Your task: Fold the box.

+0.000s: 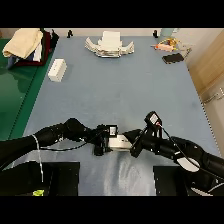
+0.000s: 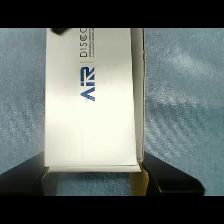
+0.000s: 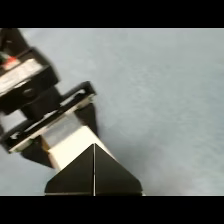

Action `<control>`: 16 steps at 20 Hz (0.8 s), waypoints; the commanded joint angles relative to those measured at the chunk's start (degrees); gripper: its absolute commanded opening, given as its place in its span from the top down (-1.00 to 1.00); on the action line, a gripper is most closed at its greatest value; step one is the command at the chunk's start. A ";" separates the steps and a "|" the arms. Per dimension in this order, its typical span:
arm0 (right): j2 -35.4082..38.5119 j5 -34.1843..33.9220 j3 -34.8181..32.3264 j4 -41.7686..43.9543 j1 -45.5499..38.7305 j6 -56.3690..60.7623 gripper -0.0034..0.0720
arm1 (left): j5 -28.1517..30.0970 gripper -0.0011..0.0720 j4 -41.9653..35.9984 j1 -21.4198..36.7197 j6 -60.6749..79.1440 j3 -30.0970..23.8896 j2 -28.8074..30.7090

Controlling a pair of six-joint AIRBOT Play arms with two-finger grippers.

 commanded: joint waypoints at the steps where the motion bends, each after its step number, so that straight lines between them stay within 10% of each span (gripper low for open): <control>1: -2.51 15.80 6.40 -8.37 -8.50 -0.04 0.90 | 0.02 -0.40 0.04 0.02 0.07 0.02 0.02; 11: -23.30 62.53 35.30 -32.96 -20.72 27.98 0.90 | 0.02 -0.40 0.04 0.02 0.07 0.02 0.02; 16: -30.14 65.70 37.03 -32.17 -21.38 35.26 0.90 | 0.02 -0.40 0.04 0.02 0.07 0.02 0.02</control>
